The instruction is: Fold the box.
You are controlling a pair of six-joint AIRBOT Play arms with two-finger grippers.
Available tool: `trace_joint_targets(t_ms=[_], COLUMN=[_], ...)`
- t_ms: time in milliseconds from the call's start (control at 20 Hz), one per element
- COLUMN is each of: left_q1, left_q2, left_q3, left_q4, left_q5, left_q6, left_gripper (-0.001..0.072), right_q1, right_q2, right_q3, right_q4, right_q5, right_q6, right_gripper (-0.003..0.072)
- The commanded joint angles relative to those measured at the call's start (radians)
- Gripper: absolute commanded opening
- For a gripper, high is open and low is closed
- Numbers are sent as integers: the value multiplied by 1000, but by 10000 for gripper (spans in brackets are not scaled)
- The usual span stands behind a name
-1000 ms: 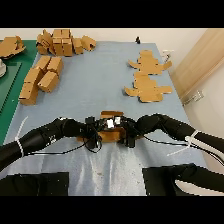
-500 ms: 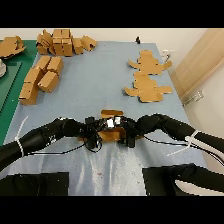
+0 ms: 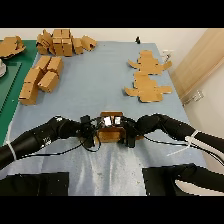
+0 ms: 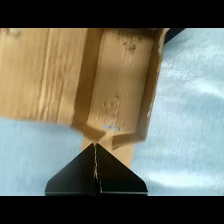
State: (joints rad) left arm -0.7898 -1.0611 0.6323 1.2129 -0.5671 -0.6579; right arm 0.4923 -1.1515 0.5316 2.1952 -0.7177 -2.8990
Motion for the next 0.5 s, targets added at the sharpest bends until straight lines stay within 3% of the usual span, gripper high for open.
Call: trace_joint_targets(t_ms=[0,150,250,350,450], left_q1=[0,4,56,136,190], left_q2=[75,179,232,240,237], left_q3=[-9,-24,-26,-54,-98], left_q4=[319,583,666,599,397], left_q5=[-135,-221,-340,-450,-398], left_q6=[-476,-975,-1382,-1561,-1481], left_gripper=[8,9,10,10,9], right_q1=[0,0,0,0,0], right_q2=[-1,0,0,-1,0], right_q3=[1,1,1,1,1], right_q4=[0,0,0,0,0], right_q5=[2,1,1,1,1], right_q6=[0,0,0,0,0], right_gripper=[598,598,598,598,598])
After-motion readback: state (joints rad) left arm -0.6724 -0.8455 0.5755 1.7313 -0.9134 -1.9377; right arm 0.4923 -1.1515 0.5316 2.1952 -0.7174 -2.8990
